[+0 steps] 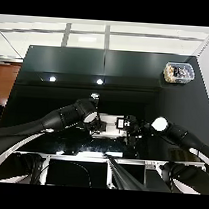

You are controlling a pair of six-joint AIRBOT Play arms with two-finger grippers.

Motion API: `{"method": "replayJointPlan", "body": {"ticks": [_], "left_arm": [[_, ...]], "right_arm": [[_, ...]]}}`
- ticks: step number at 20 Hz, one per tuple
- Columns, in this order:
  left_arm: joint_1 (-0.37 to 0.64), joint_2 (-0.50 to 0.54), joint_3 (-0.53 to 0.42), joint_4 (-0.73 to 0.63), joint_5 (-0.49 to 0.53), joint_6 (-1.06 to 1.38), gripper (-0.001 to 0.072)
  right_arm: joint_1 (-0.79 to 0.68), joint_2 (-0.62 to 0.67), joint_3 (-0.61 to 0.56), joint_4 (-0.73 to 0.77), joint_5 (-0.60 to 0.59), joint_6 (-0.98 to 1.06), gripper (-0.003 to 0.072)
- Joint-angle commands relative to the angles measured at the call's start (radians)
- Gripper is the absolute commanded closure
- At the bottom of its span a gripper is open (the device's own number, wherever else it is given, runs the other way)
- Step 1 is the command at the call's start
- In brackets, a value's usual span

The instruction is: Fold the box and place the chain.

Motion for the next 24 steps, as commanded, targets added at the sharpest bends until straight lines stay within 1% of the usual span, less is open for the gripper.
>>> {"method": "replayJointPlan", "body": {"ticks": [1, 5, 6, 7, 14, 16, 24], "left_arm": [[0.003, 0.0, 0.004, 0.025, -0.015, -0.001, 0.0285], [0.002, -0.018, 0.004, 0.01, -0.012, -0.001, 0.0288], [0.002, -0.02, 0.004, 0.01, -0.012, -0.002, 0.0294], [0.002, -0.02, 0.004, 0.01, -0.011, -0.002, 0.0318], [0.002, -0.025, 0.004, 0.01, -0.015, -0.003, 0.0325], [0.002, -0.026, 0.003, 0.01, -0.014, -0.003, 0.0378], [0.002, -0.041, 0.001, 0.01, -0.011, -0.002, 0.0379]], "right_arm": [[0.0, -0.001, -0.001, 0.0, 0.0, 0.0, 0.0148], [0.0, -0.001, -0.001, 0.0, 0.0, 0.0, 0.0147], [0.0, -0.001, -0.001, 0.0, 0.0, 0.0, 0.0147], [0.0, -0.001, -0.001, 0.0, 0.0, 0.0, 0.0147], [0.0, -0.001, -0.001, 0.0, 0.0, 0.0, 0.0147], [0.0, -0.001, -0.001, 0.0, 0.0, 0.0, 0.0148], [0.0, -0.001, -0.001, 0.0, -0.001, 0.0, 0.0147]]}}
